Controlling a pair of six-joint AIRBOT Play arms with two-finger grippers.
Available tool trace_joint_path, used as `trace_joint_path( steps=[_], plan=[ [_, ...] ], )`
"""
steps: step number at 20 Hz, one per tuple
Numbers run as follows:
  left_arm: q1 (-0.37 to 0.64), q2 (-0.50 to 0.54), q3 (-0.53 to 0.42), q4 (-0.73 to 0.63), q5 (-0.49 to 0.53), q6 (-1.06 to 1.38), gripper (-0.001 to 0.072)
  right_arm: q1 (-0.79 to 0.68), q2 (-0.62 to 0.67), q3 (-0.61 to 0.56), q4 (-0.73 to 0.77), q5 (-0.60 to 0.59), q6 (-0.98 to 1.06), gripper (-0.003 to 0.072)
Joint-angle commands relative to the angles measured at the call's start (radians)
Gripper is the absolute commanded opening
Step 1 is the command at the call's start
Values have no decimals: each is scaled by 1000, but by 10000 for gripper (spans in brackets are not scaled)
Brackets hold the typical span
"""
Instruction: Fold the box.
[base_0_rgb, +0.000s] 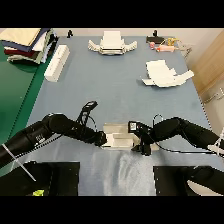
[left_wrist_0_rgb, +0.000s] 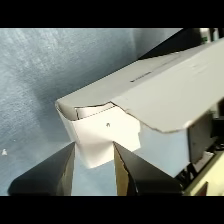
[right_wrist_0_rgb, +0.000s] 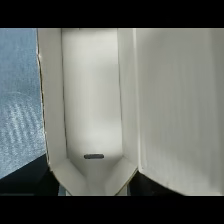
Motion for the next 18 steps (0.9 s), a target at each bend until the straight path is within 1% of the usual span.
trace_joint_path(
  steps=[1, 3, 5, 10, 15, 18],
  plan=[
    [-103, -57, 77, 247, -19, -252, 377, 0, 0, 1, 0, 0, 0, 443],
    [-149, -104, 127, 321, -45, -337, 377, 0, 0, 1, 0, 0, 0, 442],
    [-189, -156, 171, 368, -72, -407, 377, 0, 0, 1, 0, 0, 0, 443],
    [-279, -275, 278, 501, -187, -557, 377, 0, 0, 1, 0, 0, 0, 443],
    [-315, -354, 354, 532, -258, -621, 376, 0, 0, 1, 0, 0, 0, 442],
    [-338, -398, 402, 601, -324, -705, 376, 0, 0, 1, 0, 0, 0, 443]
  ],
)
